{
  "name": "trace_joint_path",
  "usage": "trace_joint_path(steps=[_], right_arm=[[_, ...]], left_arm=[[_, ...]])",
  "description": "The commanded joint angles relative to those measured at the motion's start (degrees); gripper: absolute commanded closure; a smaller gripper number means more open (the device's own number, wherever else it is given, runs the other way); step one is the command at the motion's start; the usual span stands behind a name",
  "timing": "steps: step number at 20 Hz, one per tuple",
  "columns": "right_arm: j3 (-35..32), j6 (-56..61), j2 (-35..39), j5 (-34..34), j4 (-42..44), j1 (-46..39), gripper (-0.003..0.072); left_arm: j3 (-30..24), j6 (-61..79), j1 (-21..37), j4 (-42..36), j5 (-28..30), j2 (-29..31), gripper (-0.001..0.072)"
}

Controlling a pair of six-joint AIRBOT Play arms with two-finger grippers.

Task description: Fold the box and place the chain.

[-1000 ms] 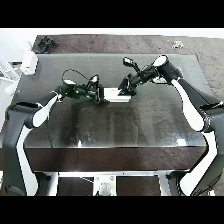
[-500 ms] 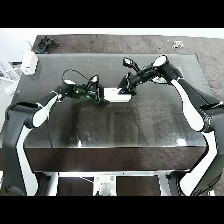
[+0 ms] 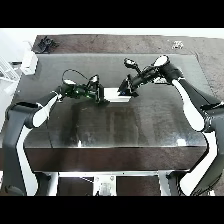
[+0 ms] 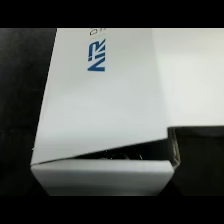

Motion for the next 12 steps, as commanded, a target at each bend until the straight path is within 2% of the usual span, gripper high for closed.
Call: trace_joint_path(steps=[1, 7, 12], right_arm=[[-1.1, -2.9, 0.0, -4.6, 0.1, -0.2, 0.0388], [-2.7, -6.9, 1.2, -5.0, 3.0, -0.2, 0.0397], [-10.5, -10.5, 5.4, -6.8, 5.5, -1.4, 0.0398]], left_arm=[[0.0, 0.0, 0.0, 0.0, 0.0, 0.0, 0.0232], [0.0, 0.0, 0.0, 0.0, 0.0, 0.0, 0.0232], [0.0, 0.0, 0.0, -0.2, 0.0, 0.0, 0.0232]])
